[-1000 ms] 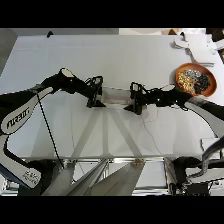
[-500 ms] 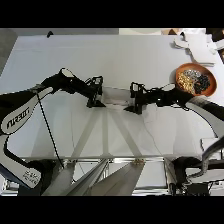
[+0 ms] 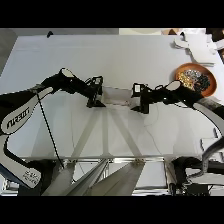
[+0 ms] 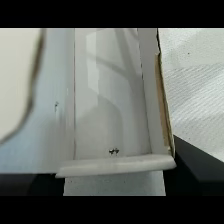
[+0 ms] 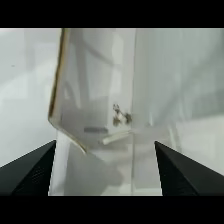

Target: Fold the box and place the chain.

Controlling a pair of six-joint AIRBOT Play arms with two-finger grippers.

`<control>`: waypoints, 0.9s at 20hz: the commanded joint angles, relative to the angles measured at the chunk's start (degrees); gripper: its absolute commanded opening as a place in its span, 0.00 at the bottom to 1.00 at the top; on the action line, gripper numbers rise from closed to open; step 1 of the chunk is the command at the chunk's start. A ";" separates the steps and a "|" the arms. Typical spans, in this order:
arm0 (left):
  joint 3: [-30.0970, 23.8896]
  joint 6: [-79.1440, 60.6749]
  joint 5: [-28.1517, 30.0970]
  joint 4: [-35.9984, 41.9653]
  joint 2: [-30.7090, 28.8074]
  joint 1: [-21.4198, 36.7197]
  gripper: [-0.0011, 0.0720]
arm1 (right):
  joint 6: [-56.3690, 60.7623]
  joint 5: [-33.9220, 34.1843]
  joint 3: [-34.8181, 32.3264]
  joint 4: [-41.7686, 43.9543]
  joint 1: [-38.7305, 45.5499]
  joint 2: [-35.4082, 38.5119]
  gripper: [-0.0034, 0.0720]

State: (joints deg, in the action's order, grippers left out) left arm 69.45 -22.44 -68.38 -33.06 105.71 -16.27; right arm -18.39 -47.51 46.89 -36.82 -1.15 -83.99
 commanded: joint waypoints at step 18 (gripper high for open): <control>-0.02 -0.02 0.00 0.00 0.00 -0.02 0.66 | 4.90 -5.46 0.02 10.54 -1.03 13.11 0.06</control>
